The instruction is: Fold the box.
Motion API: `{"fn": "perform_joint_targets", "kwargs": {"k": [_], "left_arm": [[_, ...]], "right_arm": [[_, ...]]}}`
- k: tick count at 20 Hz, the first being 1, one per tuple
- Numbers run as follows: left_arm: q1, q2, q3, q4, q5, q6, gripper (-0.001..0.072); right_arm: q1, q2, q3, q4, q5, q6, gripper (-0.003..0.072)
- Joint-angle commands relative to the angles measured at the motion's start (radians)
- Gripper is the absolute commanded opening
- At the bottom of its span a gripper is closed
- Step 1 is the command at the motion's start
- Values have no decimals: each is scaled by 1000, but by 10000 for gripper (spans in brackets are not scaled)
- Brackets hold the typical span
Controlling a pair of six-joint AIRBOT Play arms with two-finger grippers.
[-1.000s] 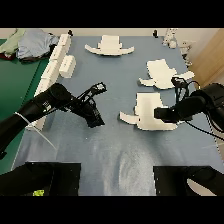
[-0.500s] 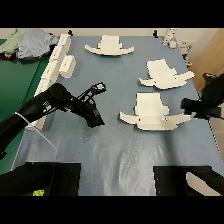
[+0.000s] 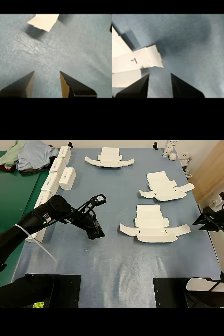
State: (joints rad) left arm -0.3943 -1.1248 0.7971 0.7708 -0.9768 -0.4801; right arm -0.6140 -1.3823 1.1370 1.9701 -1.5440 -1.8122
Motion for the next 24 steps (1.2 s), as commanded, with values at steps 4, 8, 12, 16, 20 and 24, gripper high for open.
{"fn": "perform_joint_targets", "kwargs": {"k": [4,8,12,16,20,24], "left_arm": [[1,0,1,-39,0,0,489],[1,0,1,-50,1,0,488],[1,0,1,-57,0,0,488],[1,0,1,-60,0,0,488],[1,0,1,-61,0,0,488],[1,0,1,-62,-2,-1,489]], "right_arm": [[-49,-261,105,160,-109,-124,424],[-44,-318,105,159,-93,-153,421],[-25,-340,105,164,-113,-153,418],[48,-340,105,166,-126,-161,330],[127,-340,105,164,-132,-180,189],[153,-336,105,159,-151,-187,5]]}}
